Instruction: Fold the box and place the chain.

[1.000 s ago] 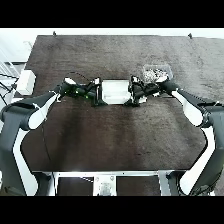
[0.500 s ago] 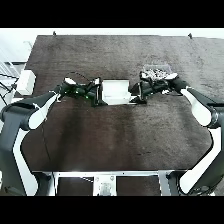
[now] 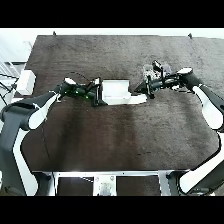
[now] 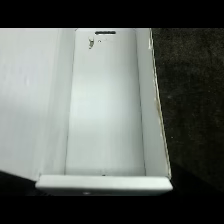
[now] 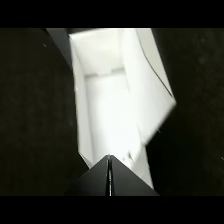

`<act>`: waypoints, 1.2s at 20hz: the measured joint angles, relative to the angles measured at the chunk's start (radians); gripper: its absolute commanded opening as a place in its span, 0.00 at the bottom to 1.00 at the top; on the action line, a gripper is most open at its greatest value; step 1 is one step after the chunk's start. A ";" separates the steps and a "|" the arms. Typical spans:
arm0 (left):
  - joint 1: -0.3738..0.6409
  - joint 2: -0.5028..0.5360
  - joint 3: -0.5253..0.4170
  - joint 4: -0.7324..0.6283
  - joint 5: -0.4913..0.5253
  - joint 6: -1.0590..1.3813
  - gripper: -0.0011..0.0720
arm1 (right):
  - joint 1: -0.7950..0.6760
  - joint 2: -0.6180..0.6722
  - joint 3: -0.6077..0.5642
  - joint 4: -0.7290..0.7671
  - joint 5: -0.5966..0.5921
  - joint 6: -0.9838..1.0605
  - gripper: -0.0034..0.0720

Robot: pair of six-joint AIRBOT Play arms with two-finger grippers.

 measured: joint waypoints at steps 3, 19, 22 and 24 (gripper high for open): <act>0.000 0.000 0.000 0.000 0.000 0.000 0.54 | 0.035 0.003 -0.002 0.057 -0.024 0.063 0.06; 0.000 0.000 0.000 0.000 0.000 0.000 0.54 | 0.135 -0.021 -0.002 -0.019 -0.482 0.327 0.06; 0.000 0.000 0.000 0.000 0.000 0.000 0.54 | 0.143 -0.025 -0.001 -0.045 -0.483 0.343 0.07; 0.000 0.000 0.000 0.000 0.000 0.000 0.54 | 0.145 -0.025 0.004 -0.054 -0.481 0.349 0.06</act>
